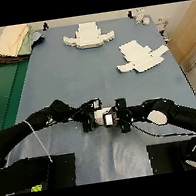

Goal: Fold the box.

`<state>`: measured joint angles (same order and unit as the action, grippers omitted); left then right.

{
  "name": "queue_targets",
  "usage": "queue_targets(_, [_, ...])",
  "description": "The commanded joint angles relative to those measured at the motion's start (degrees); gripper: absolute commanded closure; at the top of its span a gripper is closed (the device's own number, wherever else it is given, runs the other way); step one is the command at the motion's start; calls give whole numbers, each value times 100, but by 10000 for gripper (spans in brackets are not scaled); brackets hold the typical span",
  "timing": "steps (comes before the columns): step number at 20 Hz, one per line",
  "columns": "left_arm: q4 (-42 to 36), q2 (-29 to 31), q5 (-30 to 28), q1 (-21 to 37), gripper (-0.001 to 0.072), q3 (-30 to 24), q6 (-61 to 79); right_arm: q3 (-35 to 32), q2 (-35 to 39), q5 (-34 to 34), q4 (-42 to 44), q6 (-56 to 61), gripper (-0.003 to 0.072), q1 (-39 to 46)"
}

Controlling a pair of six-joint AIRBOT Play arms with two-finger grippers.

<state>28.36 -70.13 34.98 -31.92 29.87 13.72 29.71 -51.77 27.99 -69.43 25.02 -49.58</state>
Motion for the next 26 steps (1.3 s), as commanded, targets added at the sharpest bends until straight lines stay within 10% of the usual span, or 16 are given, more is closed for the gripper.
queue_targets(1, [-7, 4, -2, -2, 250, 7, -4, 7, 190, 4, 24, 59, 220, -7])
queue_targets(5, [-7, 4, -2, -2, 250, 7, -4, 7, 509, 0, 26, 723, 245, -2])
queue_targets(8, [-7, 4, -2, -2, 250, 7, -7, -33, 568, -155, 48, 1934, 683, 2])
queue_targets(13, [-7, 4, -2, -2, 251, 7, -4, -903, 575, -2057, 1751, 2402, 684, -35])
queue_targets(26, [-7, 4, -2, -2, 251, 7, -7, -1591, 527, -2232, 2133, 2409, 684, -339])
